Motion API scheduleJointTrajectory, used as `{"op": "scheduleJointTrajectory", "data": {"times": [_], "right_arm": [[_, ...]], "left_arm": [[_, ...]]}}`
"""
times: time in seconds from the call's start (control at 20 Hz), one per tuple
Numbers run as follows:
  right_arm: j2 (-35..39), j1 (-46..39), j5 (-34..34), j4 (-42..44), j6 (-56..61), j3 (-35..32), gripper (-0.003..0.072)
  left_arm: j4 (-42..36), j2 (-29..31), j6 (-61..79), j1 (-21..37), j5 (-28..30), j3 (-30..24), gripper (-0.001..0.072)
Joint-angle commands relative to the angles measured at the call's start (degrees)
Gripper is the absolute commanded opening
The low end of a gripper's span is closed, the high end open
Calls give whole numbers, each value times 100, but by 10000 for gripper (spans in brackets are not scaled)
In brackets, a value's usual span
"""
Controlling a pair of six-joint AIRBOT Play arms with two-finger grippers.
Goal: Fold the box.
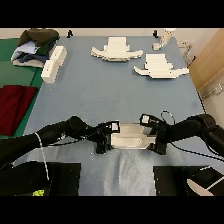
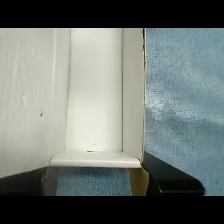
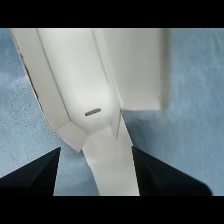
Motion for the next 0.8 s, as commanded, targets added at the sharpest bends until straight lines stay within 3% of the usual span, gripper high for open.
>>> {"op": "scheduleJointTrajectory", "data": {"times": [0.0,0.1,0.2,0.25,0.35,0.4,0.55,0.75], "right_arm": [[299,-2,-831,-542,3213,448,680],[269,-2,-831,337,4339,485,438],[26,2,-678,1860,4487,422,201],[-142,46,-492,2509,4461,422,192],[-398,299,291,2983,4470,485,163],[-527,391,662,2975,4468,551,59],[-973,365,1530,2704,4470,811,54],[-1635,96,1871,2424,4470,925,59]], "left_arm": [[0,0,2,0,4,-2,514],[0,0,2,0,2,-2,514],[0,0,2,0,4,-2,514],[-2,0,2,0,2,-2,514],[0,0,2,0,4,-2,514],[-2,0,2,0,4,-2,514],[0,0,2,0,4,-2,514],[-2,0,2,0,4,-2,514]]}}
